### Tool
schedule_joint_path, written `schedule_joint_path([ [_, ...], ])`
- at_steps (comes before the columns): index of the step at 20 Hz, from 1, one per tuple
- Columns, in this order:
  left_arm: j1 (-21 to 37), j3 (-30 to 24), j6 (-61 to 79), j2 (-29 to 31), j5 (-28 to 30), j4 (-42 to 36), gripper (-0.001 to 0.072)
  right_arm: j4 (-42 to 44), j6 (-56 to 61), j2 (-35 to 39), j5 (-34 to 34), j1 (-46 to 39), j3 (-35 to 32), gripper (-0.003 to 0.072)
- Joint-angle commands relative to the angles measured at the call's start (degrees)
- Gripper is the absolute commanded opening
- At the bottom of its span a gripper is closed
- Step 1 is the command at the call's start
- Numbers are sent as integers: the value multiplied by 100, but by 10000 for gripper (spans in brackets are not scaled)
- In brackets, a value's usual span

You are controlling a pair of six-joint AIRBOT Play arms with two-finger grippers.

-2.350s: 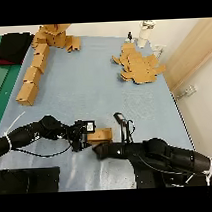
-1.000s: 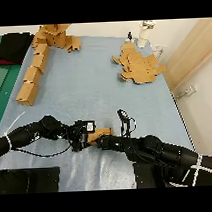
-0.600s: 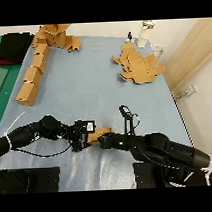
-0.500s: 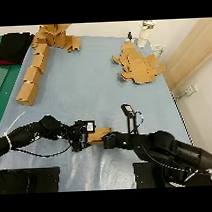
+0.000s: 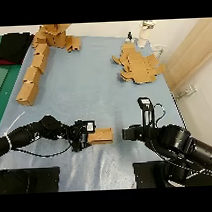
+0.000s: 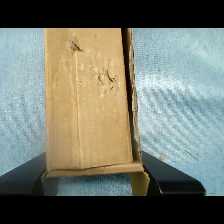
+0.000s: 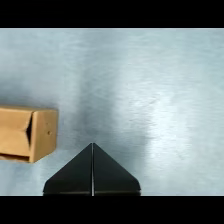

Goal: Fold the box.

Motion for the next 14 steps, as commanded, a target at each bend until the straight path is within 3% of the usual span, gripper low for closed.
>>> schedule_joint_path([
  [1,2,4,0,2,-2,2,473,-382,551,17,-212,-48,20,3],
  [11,4,70,-433,24,59,-487,471,-885,1526,15,-216,-46,20,3],
  [14,7,186,-1003,376,385,-400,472,-879,1545,17,-216,-46,20,2],
])
